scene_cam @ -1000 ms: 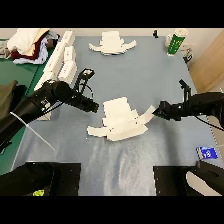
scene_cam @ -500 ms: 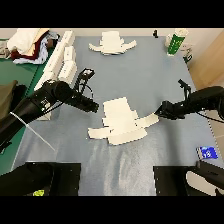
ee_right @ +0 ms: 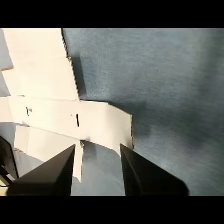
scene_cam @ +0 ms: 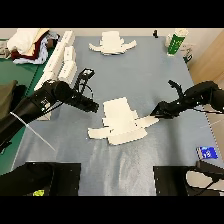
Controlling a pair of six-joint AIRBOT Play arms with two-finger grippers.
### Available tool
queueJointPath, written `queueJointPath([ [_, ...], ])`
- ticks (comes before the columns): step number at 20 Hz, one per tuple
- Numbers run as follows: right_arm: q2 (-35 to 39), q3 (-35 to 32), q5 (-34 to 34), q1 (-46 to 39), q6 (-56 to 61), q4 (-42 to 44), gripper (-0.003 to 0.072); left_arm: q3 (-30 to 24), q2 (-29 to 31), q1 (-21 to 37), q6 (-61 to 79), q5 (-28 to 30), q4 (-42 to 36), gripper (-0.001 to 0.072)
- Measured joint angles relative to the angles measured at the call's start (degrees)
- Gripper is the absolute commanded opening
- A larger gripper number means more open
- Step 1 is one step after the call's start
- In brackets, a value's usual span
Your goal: Fold the box.
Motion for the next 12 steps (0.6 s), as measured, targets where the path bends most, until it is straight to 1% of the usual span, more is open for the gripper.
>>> queueJointPath([
  [5,-0.63,0.48,-1.07,0.02,-2.29,0.5,0.044,0.0,0.0,0.0,0.0,0.09,-0.02,0.0013],
  [8,-0.7,2.62,-1.03,-0.26,-2.6,-0.22,0.044,0.0,0.0,0.0,0.02,0.11,-0.02,0.0013],
  [12,-1.44,5.84,1.75,-0.7,-0.92,-4.26,0.0439,0.0,0.0,0.0,0.0,0.13,-0.04,0.0013],
])
